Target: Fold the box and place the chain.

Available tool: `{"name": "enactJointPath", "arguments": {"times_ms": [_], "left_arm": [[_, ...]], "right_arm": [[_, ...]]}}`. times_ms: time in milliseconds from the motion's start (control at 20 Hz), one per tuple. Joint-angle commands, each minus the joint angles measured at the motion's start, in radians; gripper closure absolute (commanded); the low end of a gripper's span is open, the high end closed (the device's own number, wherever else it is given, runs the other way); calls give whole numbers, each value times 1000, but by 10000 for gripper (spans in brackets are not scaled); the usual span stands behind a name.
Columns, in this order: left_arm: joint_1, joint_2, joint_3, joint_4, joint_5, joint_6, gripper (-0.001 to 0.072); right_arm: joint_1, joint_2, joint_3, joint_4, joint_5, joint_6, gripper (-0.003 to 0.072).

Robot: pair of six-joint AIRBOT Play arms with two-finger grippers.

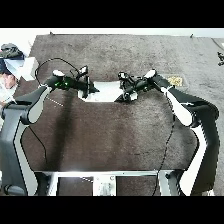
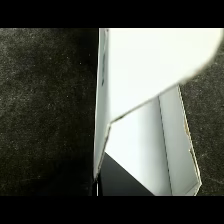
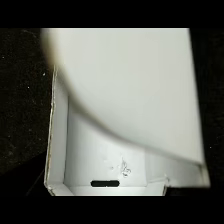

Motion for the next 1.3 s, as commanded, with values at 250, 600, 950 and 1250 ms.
{"name": "enactJointPath", "arguments": {"times_ms": [250, 600, 950, 1250], "left_arm": [[0, -1, 0, -8, -34, -4, 696], [0, 4, 4, -19, -68, -5, 355], [65, 100, 4, 31, -92, -82, 355], [112, 178, 11, 78, -266, -175, 499]], "right_arm": [[0, -1, 0, 0, 0, 0, 146], [0, -1, 0, 0, 0, 0, 145], [0, -1, 0, 0, 0, 0, 145], [0, -1, 0, 0, 1, 0, 145]]}}
